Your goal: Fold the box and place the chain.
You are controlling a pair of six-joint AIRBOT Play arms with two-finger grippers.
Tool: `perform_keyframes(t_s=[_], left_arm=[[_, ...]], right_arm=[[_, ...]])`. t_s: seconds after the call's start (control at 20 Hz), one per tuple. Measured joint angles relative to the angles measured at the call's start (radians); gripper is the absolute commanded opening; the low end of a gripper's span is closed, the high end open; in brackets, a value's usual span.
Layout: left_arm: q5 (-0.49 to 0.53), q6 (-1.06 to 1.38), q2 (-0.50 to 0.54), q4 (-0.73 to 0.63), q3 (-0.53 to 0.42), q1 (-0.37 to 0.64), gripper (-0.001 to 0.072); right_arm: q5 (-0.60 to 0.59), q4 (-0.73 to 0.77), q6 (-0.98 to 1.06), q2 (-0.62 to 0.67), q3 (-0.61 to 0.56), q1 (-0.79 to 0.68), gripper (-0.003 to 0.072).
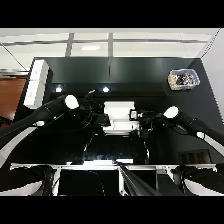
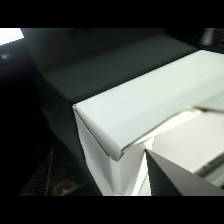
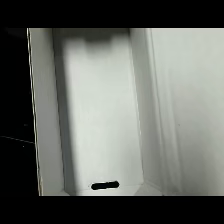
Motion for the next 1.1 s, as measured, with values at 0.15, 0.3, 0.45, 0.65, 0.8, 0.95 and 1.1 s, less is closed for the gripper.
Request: perform_keyframes(t_s=[0.15,0.3,0.45,0.65,0.8,0.95,1.1], left_arm=[[0.001,-0.118,-0.010,0.122,0.050,-0.052,0.0623],[-0.028,-0.266,-0.016,0.256,0.103,-0.111,0.0484],[-0.063,-0.380,-0.018,0.356,0.141,-0.162,0.0459],[-0.088,-0.490,-0.019,0.417,0.164,-0.217,0.0371],[-0.087,-0.536,-0.020,0.438,0.170,-0.245,0.0370],[-0.079,-0.605,-0.026,0.473,0.172,-0.262,0.0352],[-0.083,-0.660,-0.048,0.500,0.192,-0.273,0.0350]], right_arm=[[-0.001,0.000,0.000,0.000,0.000,0.000,0.0161],[-0.001,0.000,0.000,0.000,0.000,0.000,0.0161],[-0.002,0.000,0.000,0.000,0.000,0.000,0.0161],[-0.009,0.000,0.000,0.000,0.000,0.000,0.0161],[-0.012,0.000,0.000,0.000,0.000,0.000,0.0161],[-0.013,0.000,0.000,0.000,0.000,0.000,0.0161],[-0.014,0.000,0.001,0.000,0.000,0.000,0.0161]])
